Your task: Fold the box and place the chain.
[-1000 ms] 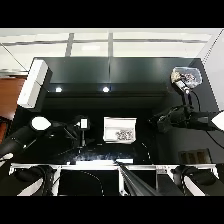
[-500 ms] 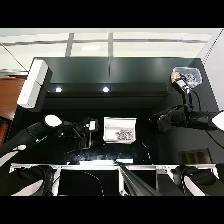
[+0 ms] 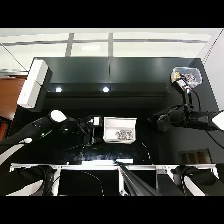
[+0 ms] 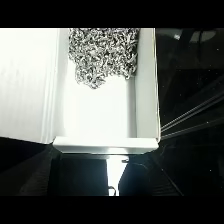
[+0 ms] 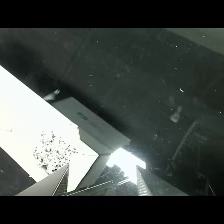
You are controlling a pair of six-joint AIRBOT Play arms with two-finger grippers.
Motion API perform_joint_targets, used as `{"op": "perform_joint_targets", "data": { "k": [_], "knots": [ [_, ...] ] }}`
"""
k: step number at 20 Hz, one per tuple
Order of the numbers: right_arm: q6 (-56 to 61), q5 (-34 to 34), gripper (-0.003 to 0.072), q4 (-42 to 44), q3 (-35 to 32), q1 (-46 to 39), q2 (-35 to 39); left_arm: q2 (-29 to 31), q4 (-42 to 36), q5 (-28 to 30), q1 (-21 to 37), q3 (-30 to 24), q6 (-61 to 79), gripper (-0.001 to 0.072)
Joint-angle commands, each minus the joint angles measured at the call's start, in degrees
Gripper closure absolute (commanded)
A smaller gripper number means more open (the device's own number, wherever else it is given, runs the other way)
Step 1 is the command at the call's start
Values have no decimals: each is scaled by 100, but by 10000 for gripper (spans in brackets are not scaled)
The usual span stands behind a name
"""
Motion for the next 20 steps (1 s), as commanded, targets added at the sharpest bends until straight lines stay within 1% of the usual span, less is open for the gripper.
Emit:
{"op": "perform_joint_targets", "data": {
  "k": [1, 6, 9, 12, 18, 19, 20],
  "knots": [
    [2, 2, 190, 31, 0, 0, 4, -59, 131, -153, -7, 57, -59, 2],
    [2, 0, 190, 31, 0, 0, 4, -59, 127, -111, -11, 57, -92, 2],
    [-2, -46, 191, 28, 0, 0, 4, -59, 144, 227, -136, 59, -339, 2],
    [0, -136, 191, 31, 0, 0, 4, -59, 219, 308, -275, 59, -339, 2],
    [-2, -133, 191, 28, 0, 0, 4, -59, 219, 326, -315, 61, -339, 13],
    [-2, -151, 191, 28, 0, 0, 2, -59, 232, 348, -343, 61, -334, 56],
    [33, -286, 189, 33, 0, 0, 2, -59, 236, 372, -398, 61, -337, 214]
  ]
}}
